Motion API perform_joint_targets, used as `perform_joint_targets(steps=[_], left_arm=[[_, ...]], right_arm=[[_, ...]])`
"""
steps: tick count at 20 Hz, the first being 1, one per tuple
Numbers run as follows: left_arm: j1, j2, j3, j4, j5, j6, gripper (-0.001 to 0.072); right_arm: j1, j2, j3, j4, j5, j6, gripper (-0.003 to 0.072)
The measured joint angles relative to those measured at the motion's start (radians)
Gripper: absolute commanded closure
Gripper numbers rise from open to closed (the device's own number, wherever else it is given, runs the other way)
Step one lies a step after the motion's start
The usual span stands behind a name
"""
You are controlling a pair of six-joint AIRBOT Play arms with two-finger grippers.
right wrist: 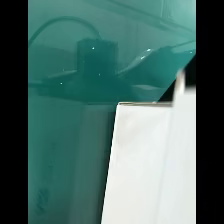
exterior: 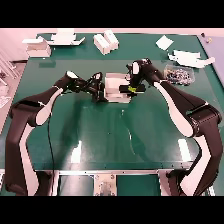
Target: Fold the box and place the chain.
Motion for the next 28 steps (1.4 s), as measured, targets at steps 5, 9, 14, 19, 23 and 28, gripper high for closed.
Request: perform_joint_targets(steps=[5,9,14,19,23,28], left_arm=[[0.000,0.000,0.000,-0.001,0.001,0.000,0.0305],[0.000,0.000,0.000,-0.001,0.001,-0.002,0.0305],[0.000,0.000,0.000,-0.001,0.001,-0.002,0.0305],[0.000,0.000,0.000,-0.001,0.001,-0.003,0.0304],[0.000,0.000,0.000,-0.001,0.001,-0.003,0.0305],[0.000,0.000,0.000,-0.001,0.001,-0.003,0.0305]], right_arm=[[0.001,0.000,0.008,0.004,0.017,0.002,0.0213],[0.002,0.002,0.068,-0.037,0.067,0.003,0.0213],[0.002,0.037,0.177,-0.100,0.140,-0.047,0.0214],[-0.032,0.192,0.207,-0.196,0.145,-0.158,0.0273],[-0.116,0.334,0.212,-0.226,0.108,-0.251,0.0326],[-0.230,0.460,0.174,-0.233,-0.018,-0.354,0.0342]])
